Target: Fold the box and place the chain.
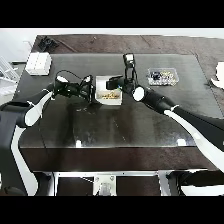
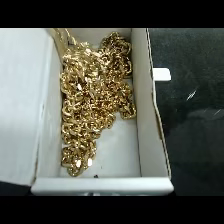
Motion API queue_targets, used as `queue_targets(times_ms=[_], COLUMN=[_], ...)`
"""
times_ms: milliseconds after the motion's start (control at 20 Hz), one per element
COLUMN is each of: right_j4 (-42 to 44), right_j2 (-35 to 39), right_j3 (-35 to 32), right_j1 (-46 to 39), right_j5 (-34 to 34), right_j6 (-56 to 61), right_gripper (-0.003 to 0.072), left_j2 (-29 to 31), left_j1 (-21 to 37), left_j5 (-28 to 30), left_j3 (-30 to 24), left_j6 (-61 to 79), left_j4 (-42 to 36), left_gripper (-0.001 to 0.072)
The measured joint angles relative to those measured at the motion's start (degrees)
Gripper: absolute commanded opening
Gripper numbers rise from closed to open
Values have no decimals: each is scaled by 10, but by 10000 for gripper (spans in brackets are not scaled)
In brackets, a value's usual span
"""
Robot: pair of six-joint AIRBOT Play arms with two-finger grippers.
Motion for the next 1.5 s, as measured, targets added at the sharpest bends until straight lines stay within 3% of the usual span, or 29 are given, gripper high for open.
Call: queue_targets(times_ms=[50, 250, 350, 400, 600, 650, 750, 900, 1150, 1500], right_j4=[0, 0, 0, -1, -4, -5, -9, -10, 30, 148], right_j2=[-7, -22, -23, -19, 20, 36, 68, 93, 31, -106], right_j3=[-1, -3, -1, -1, 1, 1, 4, 24, 125, 273], right_j1=[-2, -11, -14, -16, -27, -33, -54, -96, -163, -219], right_j5=[11, 45, 56, 61, 88, 94, 101, 115, 250, 431], right_j6=[3, 6, 7, 6, -38, -53, -83, -134, -282, -468], right_gripper=[271, 236, 405, 436, 434, 431, 270, 260, 48, 16], left_j2=[0, 0, 0, 0, 0, 0, 0, 0, 0, 0], left_j1=[0, 0, 0, 0, 0, 0, 0, 0, 0, 0], left_j5=[0, 0, 0, 0, 0, 0, 0, 0, 0, 0], left_j3=[0, 0, 0, 0, 0, 0, 0, 0, 0, 0], left_j6=[0, 0, 0, 0, 0, 0, 0, 0, 0, 0], left_j4=[0, 0, 0, 0, 0, 0, 0, 0, 0, 0], left_gripper=[430, 430, 431, 430, 430, 430, 430, 430, 430, 430])
